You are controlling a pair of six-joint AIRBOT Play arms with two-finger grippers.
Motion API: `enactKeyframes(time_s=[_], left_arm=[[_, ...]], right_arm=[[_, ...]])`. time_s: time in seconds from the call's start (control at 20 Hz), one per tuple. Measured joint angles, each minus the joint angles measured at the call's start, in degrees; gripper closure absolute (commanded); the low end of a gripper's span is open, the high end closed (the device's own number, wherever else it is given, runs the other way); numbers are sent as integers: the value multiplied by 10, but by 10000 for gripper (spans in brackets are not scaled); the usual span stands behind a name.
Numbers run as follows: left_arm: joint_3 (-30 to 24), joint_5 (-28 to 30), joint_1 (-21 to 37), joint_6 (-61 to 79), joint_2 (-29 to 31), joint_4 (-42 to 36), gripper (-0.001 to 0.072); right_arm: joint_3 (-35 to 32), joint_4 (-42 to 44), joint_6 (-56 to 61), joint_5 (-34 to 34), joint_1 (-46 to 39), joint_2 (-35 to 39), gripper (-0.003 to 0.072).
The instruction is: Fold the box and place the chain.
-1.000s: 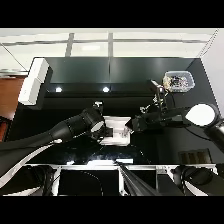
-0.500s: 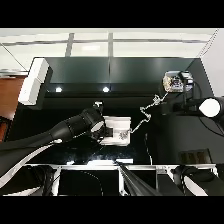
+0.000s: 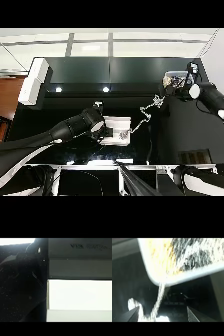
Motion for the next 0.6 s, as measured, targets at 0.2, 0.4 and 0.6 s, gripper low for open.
enactKeyframes(time_s=[0.2,0.4,0.6], left_arm=[[0,0,0,0,0,0,678],[0,0,0,0,0,0,678],[0,0,0,0,0,0,679]], right_arm=[[46,26,39,6,-3,-71,432],[59,38,58,12,-3,-93,671],[63,40,43,35,-4,-78,675]])
